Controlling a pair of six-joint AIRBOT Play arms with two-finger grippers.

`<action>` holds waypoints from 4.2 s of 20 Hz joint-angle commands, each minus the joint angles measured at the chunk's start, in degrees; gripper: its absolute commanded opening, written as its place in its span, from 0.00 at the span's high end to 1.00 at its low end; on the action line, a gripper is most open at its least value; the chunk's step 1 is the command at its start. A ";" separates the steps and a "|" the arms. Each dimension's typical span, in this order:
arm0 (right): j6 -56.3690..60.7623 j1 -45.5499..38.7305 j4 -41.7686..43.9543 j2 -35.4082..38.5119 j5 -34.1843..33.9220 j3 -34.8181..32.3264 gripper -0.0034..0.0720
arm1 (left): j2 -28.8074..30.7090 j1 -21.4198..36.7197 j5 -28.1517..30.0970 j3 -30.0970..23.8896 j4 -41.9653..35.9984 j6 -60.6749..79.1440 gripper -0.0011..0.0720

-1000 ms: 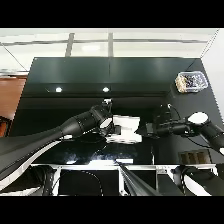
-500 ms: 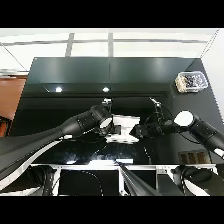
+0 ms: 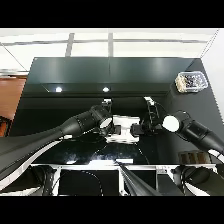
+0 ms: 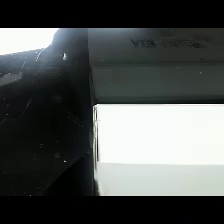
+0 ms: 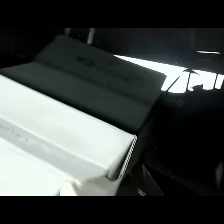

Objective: Fold the box and place the chain.

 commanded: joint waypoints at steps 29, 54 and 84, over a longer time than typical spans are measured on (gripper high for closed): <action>27.89 8.41 -12.70 -13.09 11.32 10.16 0.59 | 0.00 0.00 0.28 0.02 0.00 0.02 0.95; 10.62 -16.96 -53.53 20.39 14.71 0.37 0.53 | 0.00 0.00 0.04 0.02 0.00 0.02 0.95; 17.44 -52.15 -0.28 -42.25 3.91 52.06 0.14 | 0.00 0.00 -0.35 0.02 -0.02 0.02 0.95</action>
